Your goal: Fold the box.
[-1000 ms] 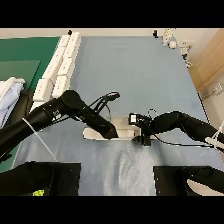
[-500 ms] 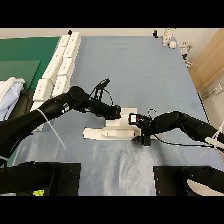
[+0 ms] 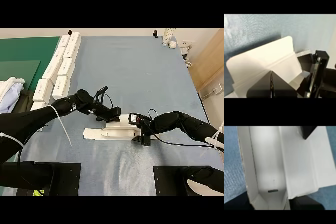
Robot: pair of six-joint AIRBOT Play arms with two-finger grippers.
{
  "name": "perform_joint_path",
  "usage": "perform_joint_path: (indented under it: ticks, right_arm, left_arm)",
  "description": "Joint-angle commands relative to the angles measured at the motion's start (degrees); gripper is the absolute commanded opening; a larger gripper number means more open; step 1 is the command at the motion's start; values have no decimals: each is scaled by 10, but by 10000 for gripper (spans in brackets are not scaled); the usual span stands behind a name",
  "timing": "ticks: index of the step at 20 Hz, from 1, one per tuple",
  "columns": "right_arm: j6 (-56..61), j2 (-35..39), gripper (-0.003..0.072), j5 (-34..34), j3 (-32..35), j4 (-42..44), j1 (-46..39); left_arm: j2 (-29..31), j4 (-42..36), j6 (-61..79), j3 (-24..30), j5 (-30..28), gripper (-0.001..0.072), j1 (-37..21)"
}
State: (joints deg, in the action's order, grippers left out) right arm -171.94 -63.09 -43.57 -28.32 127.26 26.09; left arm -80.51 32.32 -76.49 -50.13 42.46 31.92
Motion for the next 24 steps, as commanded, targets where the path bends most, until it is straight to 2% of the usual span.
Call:
perform_joint_path:
  ticks: [1,3,5,7,10,12,16,19,20,21,22,24]
  right_arm:
    - [-2,1,516,0,-1,0,0]
    - [-2,1,516,0,-1,0,0]
    - [-2,1,516,0,-1,0,0]
    - [-2,1,516,0,-1,0,0]
    - [-2,1,516,0,-1,0,0]
    - [-2,1,516,0,-1,0,0]
    - [-2,1,516,0,-1,0,0]
    - [-2,1,516,0,-1,0,0]
    - [-2,1,516,0,-1,0,0]
    - [-2,1,516,0,-1,0,0]
    - [-2,1,516,0,-1,0,0]
    - [-2,1,516,0,-1,0,0]
  left_arm:
    - [19,-2,56,-16,0,10,-2]
    - [68,13,104,-21,0,10,-2]
    - [132,88,116,-21,11,10,-1]
    - [196,165,116,-16,47,10,-1]
    - [284,217,183,12,90,10,7]
    - [331,251,225,41,94,10,17]
    - [403,329,270,92,122,11,17]
    - [419,317,418,136,129,17,-11]
    - [417,294,459,154,125,277,-26]
    - [411,270,490,171,108,665,-39]
    - [403,258,508,184,95,693,-43]
    - [384,234,567,201,76,692,-42]
